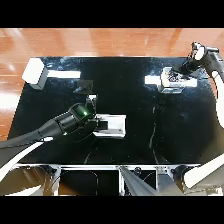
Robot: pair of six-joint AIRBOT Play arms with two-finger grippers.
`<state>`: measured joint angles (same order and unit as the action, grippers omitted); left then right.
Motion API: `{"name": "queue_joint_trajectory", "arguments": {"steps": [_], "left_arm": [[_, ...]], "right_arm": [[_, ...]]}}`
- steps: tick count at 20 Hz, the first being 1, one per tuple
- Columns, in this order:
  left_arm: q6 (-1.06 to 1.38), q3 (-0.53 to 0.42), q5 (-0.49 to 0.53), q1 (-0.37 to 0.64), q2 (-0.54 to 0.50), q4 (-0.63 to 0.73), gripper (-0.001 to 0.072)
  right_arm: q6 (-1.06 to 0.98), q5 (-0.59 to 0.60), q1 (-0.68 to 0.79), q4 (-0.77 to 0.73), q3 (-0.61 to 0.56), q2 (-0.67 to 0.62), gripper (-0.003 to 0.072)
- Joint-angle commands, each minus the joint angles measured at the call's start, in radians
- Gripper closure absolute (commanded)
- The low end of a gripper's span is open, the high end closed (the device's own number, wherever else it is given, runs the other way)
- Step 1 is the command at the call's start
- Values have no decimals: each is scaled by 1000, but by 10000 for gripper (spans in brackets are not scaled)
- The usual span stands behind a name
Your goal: Fold the box and place the chain.
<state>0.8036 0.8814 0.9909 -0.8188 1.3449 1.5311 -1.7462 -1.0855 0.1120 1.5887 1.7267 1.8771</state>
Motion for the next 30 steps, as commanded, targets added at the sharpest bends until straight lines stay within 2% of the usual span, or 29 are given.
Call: {"name": "queue_joint_trajectory", "arguments": {"steps": [1, 14, 15, 16, 23, 24, 25, 30], "left_arm": [[0, 1, 0, 0, 0, 0, 690], [0, 1, 0, 0, 0, -1, 690], [0, 1, 0, 0, 0, -1, 690], [0, 1, 0, 0, 0, -1, 690], [0, 1, 0, 0, 0, 0, 690], [0, 1, 0, 0, 0, 0, 690], [0, 1, 0, 0, 0, 0, 690], [0, 1, -1, 0, 0, 0, 689]], "right_arm": [[0, -4, 0, -27, 2, 22, 205], [-10, 60, 0, -48, 2, 68, 207], [-15, 73, 0, -48, 2, 71, 323], [-15, 85, 0, -49, 2, 72, 373], [-15, 116, 0, -55, 2, 78, 374], [-13, 111, 0, -55, 2, 77, 475], [-3, 101, 0, -56, 3, 75, 669], [47, 28, 0, -55, 30, 23, 668]]}}
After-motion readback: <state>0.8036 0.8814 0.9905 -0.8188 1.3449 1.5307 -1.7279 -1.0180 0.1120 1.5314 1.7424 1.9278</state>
